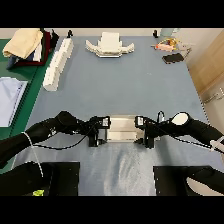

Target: Fold the box.

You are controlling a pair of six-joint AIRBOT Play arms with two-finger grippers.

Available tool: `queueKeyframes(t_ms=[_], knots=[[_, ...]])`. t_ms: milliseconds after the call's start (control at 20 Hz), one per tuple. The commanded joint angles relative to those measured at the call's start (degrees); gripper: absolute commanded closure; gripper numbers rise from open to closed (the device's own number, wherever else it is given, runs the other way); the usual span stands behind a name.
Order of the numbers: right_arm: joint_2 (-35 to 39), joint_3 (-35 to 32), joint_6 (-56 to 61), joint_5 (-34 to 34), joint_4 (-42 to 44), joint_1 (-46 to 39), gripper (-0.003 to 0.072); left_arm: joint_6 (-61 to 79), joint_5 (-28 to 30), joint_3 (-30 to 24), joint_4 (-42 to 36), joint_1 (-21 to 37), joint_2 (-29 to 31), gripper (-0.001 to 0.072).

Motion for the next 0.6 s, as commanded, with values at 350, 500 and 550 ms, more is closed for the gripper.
queueKeyframes(t_ms=[350, 500, 550], knots=[[0.04, 0.02, 0.02, 0.00, 0.02, 0.02, 0.0166, 0.39, 1.62, 0.07, -3.34, -2.97, -4.68, 0.0011], [0.04, 0.02, 0.02, 0.00, 0.02, 0.02, 0.0166, 0.15, 4.04, 0.22, -4.76, -4.15, -5.05, 0.0011], [0.04, 0.02, 0.02, 0.00, 0.02, 0.02, 0.0166, 0.13, 4.46, 0.20, -4.98, -4.46, -5.05, 0.0012]])
